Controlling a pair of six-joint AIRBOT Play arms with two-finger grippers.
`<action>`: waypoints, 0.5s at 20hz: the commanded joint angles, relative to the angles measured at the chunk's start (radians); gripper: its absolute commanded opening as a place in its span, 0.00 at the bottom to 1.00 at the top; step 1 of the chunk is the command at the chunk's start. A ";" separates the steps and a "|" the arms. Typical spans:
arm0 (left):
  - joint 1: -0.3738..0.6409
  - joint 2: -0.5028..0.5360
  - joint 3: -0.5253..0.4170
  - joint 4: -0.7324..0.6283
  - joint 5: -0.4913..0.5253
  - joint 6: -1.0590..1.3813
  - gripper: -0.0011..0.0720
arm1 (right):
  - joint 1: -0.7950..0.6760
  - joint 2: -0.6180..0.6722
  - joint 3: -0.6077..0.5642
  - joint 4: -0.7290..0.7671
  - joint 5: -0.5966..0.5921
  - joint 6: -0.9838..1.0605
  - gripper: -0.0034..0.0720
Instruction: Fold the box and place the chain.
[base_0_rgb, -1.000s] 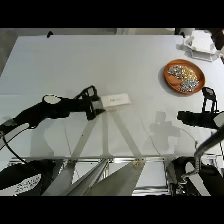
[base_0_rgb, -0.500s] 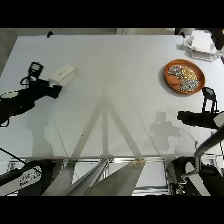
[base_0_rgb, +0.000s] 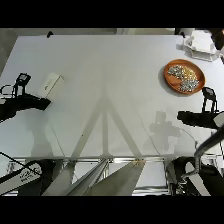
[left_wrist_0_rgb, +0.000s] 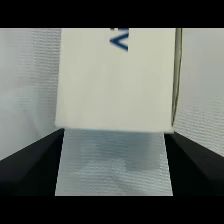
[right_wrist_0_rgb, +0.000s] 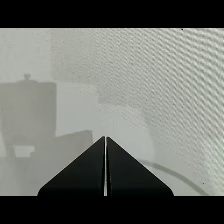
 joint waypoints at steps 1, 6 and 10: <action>0.016 0.019 0.000 0.082 -0.066 -0.089 0.97 | -0.001 0.001 0.001 0.000 0.000 0.000 0.06; 0.016 0.172 0.000 0.082 -0.069 -0.088 0.96 | -0.001 0.001 0.001 0.000 0.000 0.000 0.06; 0.016 0.259 0.000 0.100 -0.070 -0.088 0.96 | -0.001 0.001 0.001 0.000 0.000 0.000 0.06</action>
